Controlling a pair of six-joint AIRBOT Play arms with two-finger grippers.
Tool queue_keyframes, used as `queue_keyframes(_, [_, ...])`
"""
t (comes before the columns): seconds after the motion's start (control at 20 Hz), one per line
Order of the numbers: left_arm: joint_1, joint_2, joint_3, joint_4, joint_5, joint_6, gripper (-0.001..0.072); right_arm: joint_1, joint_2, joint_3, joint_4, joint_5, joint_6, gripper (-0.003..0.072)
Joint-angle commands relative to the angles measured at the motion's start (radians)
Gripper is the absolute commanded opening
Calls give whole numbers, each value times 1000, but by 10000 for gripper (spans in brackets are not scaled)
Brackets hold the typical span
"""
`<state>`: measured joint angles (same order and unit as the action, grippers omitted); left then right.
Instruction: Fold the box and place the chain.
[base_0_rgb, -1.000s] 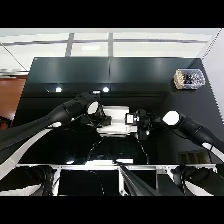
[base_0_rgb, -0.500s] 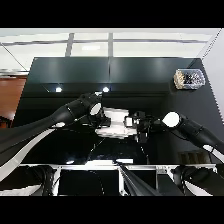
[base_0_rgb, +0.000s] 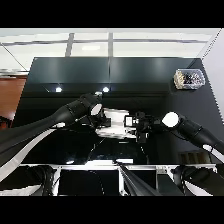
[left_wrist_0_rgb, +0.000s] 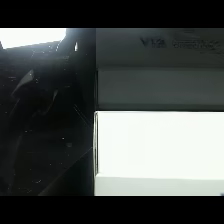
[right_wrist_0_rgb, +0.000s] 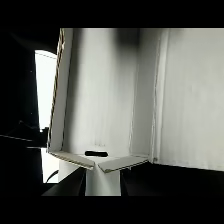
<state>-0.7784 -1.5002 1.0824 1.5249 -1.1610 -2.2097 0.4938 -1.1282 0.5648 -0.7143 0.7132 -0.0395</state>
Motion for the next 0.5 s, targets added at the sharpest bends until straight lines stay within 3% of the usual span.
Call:
queue_keyframes(0.0, [0,-1,1,0,1,2,25,1,-1,0,8,-2,69,245])
queue_keyframes(0.45, [0,-1,1,0,-2,3,27,95,-41,0,132,-158,69,246])
